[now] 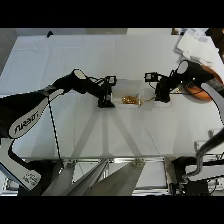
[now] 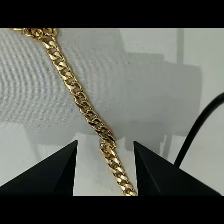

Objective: Fold the box and place the chain.

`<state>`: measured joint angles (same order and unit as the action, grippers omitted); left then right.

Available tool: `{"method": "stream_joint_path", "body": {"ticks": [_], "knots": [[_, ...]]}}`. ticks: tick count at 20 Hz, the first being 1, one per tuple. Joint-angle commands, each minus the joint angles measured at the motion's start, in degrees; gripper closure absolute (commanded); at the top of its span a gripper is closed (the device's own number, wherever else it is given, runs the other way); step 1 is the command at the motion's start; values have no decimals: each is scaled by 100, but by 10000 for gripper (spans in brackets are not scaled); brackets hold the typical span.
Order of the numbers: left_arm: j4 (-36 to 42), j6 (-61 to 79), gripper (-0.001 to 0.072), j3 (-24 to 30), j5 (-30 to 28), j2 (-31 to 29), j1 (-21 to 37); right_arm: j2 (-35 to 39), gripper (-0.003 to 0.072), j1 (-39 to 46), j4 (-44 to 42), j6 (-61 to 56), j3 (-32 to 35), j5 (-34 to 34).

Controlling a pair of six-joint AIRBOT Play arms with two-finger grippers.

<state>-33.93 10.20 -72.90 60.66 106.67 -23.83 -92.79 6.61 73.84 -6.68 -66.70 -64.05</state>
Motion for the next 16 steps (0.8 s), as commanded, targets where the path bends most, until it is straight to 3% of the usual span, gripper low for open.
{"method": "stream_joint_path", "body": {"ticks": [1, 4, 6, 12, 16], "knots": [[0, 2, 432, 2, -2, 2, 4, -157, 329, -66, -50, 70, 26, 136], [0, 2, 432, 2, -2, 2, 4, -262, 452, -138, -33, 50, 28, 155], [0, 2, 432, 2, -2, 2, 4, -254, 676, -197, -35, 37, 26, 153], [0, 2, 432, 2, -4, 4, 4, 262, 677, -442, -92, -407, 26, 168], [0, 2, 432, 2, -2, 2, 4, 968, 678, -551, -640, -450, 26, -136]]}}
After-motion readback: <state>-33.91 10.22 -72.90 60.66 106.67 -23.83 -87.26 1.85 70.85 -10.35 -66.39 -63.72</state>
